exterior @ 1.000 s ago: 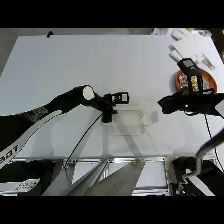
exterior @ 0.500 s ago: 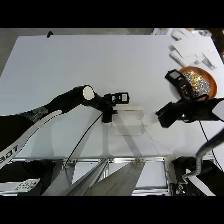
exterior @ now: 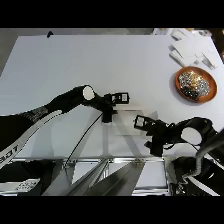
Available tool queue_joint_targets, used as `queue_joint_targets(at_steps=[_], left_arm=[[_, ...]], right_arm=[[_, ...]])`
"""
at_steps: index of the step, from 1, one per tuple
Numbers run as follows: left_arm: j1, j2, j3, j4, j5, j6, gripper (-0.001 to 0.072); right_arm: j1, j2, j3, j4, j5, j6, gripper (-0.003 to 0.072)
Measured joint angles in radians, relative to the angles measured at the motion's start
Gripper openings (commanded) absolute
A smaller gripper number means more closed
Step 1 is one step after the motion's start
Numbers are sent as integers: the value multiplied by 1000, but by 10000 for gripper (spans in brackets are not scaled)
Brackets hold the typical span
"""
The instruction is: Fold the box and place the chain.
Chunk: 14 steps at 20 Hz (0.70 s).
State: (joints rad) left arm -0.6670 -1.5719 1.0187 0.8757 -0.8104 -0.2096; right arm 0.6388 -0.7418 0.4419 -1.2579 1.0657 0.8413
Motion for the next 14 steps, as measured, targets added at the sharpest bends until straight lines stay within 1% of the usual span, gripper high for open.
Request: queue_joint_targets(at_steps=[2, 7, 10, 14], left_arm=[[0, 0, 0, 0, -1, 0, 10], [-1, 0, 0, 0, -1, 0, 10], [-1, 0, 0, 0, -1, 0, 10], [-1, 0, 0, 0, -2, 0, 10]], right_arm=[[36, 0, -51, -44, -69, -23, 712], [139, 1, -143, -132, -316, -88, 710], [144, 0, -161, -172, -406, -99, 709], [120, -2, -166, -195, -473, -105, 706]])
